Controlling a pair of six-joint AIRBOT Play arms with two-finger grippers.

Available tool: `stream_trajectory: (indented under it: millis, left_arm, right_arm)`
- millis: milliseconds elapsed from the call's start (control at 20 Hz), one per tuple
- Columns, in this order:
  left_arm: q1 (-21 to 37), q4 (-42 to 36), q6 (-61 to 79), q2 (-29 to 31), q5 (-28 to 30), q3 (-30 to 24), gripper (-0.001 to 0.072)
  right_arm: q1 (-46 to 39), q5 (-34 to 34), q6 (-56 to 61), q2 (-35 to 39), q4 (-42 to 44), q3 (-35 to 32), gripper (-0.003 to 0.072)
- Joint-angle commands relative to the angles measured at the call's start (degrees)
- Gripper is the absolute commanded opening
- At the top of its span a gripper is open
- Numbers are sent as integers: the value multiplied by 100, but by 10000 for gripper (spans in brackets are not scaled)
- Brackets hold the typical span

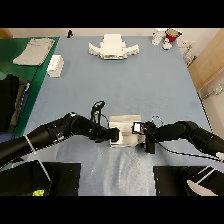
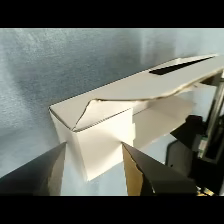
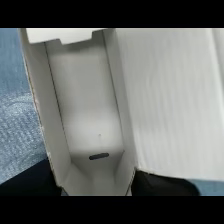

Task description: Fold the box.

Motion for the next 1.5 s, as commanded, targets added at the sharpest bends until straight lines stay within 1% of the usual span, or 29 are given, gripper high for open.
stream_trajectory:
  millis: [0,200,400,750,900,1150,1200,1250,1300,1450]
  left_arm:
    - [-293,1346,-1405,-332,-520,601,523]
    - [-616,2127,-2402,-828,-1215,1198,523]
    - [-984,2450,-2728,-1351,-1784,1670,523]
    - [-1123,2935,-3265,-1961,-2380,2271,523]
    - [-1126,3073,-3322,-2240,-2739,2516,523]
    - [-1143,3101,-3486,-2354,-2761,2583,522]
    - [-1163,3104,-3567,-2365,-2761,2583,434]
    - [-1202,3104,-3556,-2371,-2741,2583,251]
    - [-1235,3108,-3550,-2387,-2704,2583,219]
    - [-1307,3106,-3558,-2459,-2645,2583,218]
  right_arm:
    - [0,0,0,2,0,4,405]
    - [0,0,0,4,0,4,405]
    - [0,0,0,4,0,4,405]
    - [0,0,0,4,0,4,405]
    - [0,0,0,4,0,4,405]
    - [0,0,0,4,0,4,405]
    - [0,0,0,4,0,4,405]
    - [0,0,0,2,0,4,405]
    - [0,0,0,4,0,4,405]
    - [0,0,0,4,0,4,405]
